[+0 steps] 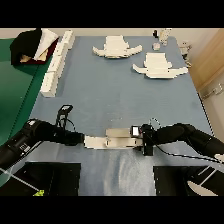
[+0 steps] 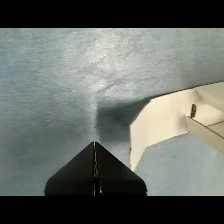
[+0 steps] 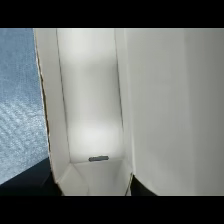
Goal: Fold the box.
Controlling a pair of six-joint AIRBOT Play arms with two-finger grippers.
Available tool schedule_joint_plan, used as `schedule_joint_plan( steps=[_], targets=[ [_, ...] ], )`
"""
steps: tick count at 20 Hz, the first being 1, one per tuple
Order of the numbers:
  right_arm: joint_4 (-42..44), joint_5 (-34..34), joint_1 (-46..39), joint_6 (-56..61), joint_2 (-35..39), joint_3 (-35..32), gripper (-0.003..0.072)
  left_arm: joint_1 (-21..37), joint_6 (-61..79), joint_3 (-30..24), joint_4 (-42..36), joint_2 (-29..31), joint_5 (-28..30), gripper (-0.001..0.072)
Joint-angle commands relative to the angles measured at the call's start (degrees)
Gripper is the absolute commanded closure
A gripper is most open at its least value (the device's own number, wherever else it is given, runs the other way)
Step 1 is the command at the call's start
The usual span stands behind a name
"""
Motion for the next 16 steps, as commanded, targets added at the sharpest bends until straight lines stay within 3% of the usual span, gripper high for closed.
schedule_joint_plan(
  steps=[1,5,14,15,16],
  targets=[
    [-0.1,0.0,0.0,0.0,0.0,0.0,0.0235,-0.1,7.1,-2.1,-14.0,-5.4,8.2,0.0696],
    [-0.1,0.0,0.0,0.0,0.0,0.0,0.0235,-0.9,16.7,-2.0,-25.4,-12.3,9.7,0.0697],
    [-0.2,0.0,0.0,0.0,0.0,0.0,0.0234,-1.6,17.6,1.2,-28.7,-6.1,5.7,0.0669],
    [-0.2,0.0,0.0,0.0,0.0,0.0,0.0234,-1.6,17.6,1.2,-28.8,-6.1,5.3,0.0395],
    [-0.2,0.0,0.0,0.0,0.0,0.0,0.0235,-1.6,17.5,1.2,-28.9,-6.1,5.1,0.0226]
  ],
)
